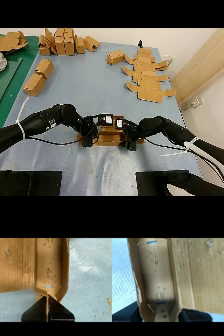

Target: Fold the box.

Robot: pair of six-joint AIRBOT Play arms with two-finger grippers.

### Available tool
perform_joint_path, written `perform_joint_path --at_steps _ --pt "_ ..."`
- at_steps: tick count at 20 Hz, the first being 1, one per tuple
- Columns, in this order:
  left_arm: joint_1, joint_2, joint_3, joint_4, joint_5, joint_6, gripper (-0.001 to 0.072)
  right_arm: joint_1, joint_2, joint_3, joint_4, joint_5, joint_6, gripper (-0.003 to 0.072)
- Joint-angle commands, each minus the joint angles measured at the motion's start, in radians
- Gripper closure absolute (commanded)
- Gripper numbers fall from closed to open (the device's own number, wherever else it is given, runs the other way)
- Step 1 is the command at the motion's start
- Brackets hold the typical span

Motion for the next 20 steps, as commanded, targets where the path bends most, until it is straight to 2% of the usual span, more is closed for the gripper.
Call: perform_joint_path --at_steps 1,5,10,11,12,13,16,20 --pt "-0.036 0.000 0.000 -0.002 0.029 0.000 0.0669 0.000 0.001 -0.001 0.001 0.000 0.000 0.0164" --pt "-0.042 0.000 0.000 0.044 0.040 -0.018 0.0669 0.000 0.001 -0.001 0.000 0.000 0.000 0.0164" --pt "-0.006 0.008 0.001 0.296 0.015 -0.218 0.0665 0.000 0.001 -0.001 0.000 0.000 0.000 0.0164" --pt "-0.002 0.009 0.003 0.306 0.003 -0.228 0.0581 0.000 0.001 -0.001 0.000 0.000 0.000 0.0164" --pt "-0.002 0.009 0.004 0.304 -0.003 -0.228 0.0439 0.000 0.001 -0.001 0.000 0.000 0.000 0.0164" --pt "-0.008 0.009 0.006 0.302 -0.012 -0.228 0.0399 0.000 0.001 -0.001 0.000 0.000 0.000 0.0164" --pt "-0.044 0.009 0.027 0.284 -0.066 -0.228 0.0400 0.000 0.001 -0.001 0.000 0.000 0.000 0.0164" --pt "-0.078 0.009 0.036 0.230 -0.074 -0.238 0.0401 0.000 0.001 -0.001 0.000 0.000 0.000 0.0164"
